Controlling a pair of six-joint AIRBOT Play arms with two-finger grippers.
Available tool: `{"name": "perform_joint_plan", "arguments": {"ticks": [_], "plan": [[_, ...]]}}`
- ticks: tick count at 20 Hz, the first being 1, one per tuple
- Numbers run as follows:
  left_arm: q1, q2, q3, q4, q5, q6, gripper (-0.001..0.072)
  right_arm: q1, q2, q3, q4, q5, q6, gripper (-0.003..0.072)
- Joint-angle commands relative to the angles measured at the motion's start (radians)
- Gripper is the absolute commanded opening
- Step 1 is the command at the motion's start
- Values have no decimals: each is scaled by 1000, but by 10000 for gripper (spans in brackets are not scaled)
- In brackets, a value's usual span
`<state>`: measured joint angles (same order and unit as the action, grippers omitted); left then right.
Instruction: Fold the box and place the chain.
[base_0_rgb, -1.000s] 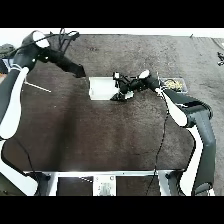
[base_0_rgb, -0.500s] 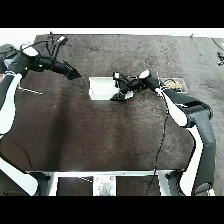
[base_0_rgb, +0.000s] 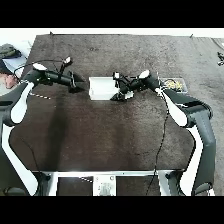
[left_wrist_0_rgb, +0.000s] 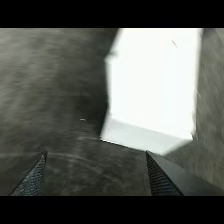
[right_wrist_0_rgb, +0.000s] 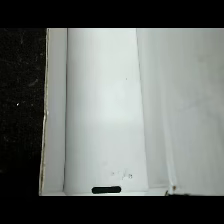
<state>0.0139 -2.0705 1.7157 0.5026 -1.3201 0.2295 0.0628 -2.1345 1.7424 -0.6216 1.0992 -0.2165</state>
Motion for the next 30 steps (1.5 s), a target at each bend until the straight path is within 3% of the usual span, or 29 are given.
{"name": "perform_joint_plan", "arguments": {"ticks": [1, 12, 19, 30], "plan": [[-1, -31, -3, -16, -79, 228, 720, 1, 0, 0, 0, 0, 0, 167], [-69, -60, -3, -36, -98, 212, 720, 0, 0, 0, 0, 0, 0, 167], [-101, -60, -3, -8, -25, 188, 720, 1, 0, 0, 0, 0, 0, 167], [-106, -88, 2, -31, 3, 191, 720, 0, 0, 0, 0, 0, 0, 167]]}}
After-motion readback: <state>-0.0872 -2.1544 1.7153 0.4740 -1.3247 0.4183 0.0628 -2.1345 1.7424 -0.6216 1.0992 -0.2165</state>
